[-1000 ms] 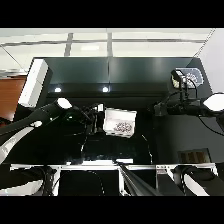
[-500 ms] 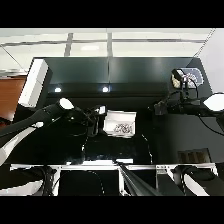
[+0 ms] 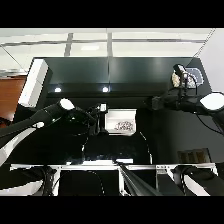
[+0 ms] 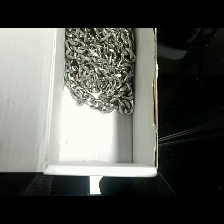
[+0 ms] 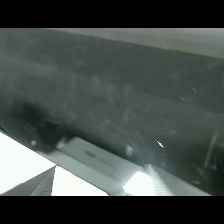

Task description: Fold the box and place the chain.

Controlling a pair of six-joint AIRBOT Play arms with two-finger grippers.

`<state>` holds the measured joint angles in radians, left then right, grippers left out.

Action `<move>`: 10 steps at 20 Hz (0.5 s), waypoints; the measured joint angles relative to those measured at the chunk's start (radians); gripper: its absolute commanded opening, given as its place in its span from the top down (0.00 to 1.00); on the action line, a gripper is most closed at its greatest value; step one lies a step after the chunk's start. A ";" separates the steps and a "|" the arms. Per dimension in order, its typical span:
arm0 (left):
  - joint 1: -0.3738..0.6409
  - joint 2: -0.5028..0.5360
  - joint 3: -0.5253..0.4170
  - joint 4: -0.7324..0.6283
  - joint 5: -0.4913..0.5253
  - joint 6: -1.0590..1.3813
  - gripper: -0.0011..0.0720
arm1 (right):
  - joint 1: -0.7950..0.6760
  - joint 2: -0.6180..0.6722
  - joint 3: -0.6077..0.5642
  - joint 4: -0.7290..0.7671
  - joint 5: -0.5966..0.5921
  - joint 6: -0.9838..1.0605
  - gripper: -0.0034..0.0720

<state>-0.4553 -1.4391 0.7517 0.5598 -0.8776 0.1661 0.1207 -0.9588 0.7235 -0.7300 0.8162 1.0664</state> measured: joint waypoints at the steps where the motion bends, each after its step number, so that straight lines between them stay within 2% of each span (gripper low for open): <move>1: 0.000 0.000 0.000 0.000 0.003 -0.004 0.44 | 0.021 -0.020 0.008 0.008 -0.016 0.008 0.00; 7: 0.000 0.000 0.000 0.002 0.012 -0.015 0.44 | 0.135 -0.185 0.077 0.038 -0.097 0.020 0.00; 10: 0.000 0.000 0.000 0.004 0.013 -0.016 0.44 | 0.151 -0.229 0.091 0.040 -0.044 -0.087 0.00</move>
